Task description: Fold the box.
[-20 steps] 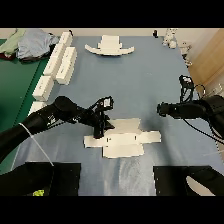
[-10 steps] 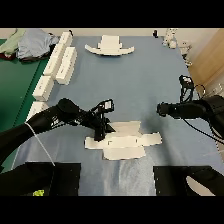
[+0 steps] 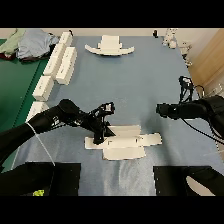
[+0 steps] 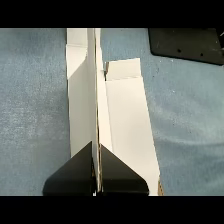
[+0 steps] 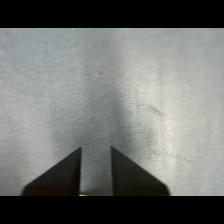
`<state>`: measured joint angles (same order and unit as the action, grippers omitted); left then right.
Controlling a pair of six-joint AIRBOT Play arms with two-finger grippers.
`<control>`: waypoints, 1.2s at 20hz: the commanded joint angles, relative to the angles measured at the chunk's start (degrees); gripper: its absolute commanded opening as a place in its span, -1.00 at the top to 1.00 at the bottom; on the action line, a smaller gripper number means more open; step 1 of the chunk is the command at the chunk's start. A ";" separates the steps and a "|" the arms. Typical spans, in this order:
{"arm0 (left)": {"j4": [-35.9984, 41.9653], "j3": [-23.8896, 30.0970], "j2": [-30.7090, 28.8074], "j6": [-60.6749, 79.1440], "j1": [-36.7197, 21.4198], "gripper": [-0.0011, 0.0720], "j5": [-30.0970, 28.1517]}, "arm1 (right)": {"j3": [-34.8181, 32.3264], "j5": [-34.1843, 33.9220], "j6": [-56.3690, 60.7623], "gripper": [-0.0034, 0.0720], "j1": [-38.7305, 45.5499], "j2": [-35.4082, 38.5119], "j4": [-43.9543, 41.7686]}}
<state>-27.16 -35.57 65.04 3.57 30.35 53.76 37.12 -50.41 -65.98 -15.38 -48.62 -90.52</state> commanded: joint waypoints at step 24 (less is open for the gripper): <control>-0.02 -0.15 0.02 0.04 0.00 0.93 -2.78 | -5.92 -18.49 -20.09 0.91 -39.65 14.58 -13.66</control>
<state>-27.18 -35.70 65.01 3.62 30.30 51.11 34.13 -70.35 -81.32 -43.70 -35.44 -104.95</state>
